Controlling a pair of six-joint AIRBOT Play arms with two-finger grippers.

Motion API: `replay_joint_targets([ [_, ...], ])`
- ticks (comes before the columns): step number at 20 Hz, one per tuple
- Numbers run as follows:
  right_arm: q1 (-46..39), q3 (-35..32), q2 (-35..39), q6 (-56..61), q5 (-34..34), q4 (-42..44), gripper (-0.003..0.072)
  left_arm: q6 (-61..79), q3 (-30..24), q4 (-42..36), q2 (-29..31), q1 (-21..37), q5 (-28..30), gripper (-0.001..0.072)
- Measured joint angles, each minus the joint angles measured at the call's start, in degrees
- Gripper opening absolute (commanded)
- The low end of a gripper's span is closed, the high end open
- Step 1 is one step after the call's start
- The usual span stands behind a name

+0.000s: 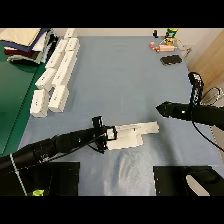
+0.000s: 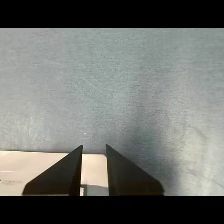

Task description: Fold the box.

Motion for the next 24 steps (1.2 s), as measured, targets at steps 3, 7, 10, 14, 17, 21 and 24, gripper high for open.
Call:
replay_joint_targets([
  [3,0.0,0.02,0.0,0.0,0.0,0.04,0.0231,-1.2,3.67,0.0,-0.7,7.85,-10.47,0.0009],
  [7,0.0,0.0,0.0,0.0,-0.02,0.04,0.023,-1.38,9.09,0.15,-3.96,17.14,-24.3,0.001],
  [10,0.0,0.02,0.0,0.0,0.0,0.04,0.0231,0.31,12.52,-0.09,-7.32,19.5,-31.01,0.0011],
  [14,0.0,0.02,0.0,0.0,0.0,0.02,0.0231,2.12,15.02,-1.09,-9.86,20.52,-34.71,0.001],
  [17,0.0,0.02,0.0,0.0,0.02,-0.02,0.023,3.23,15.65,-1.64,-11.02,20.81,-36.7,0.001],
  [21,0.0,0.02,0.0,0.0,0.04,-0.15,0.023,3.87,15.91,-1.81,-12.61,20.87,-38.01,0.0011],
  [24,0.0,0.02,0.0,-0.02,0.04,-0.2,0.023,4.02,15.96,-1.88,-13.4,21.0,-38.38,0.0011],
])
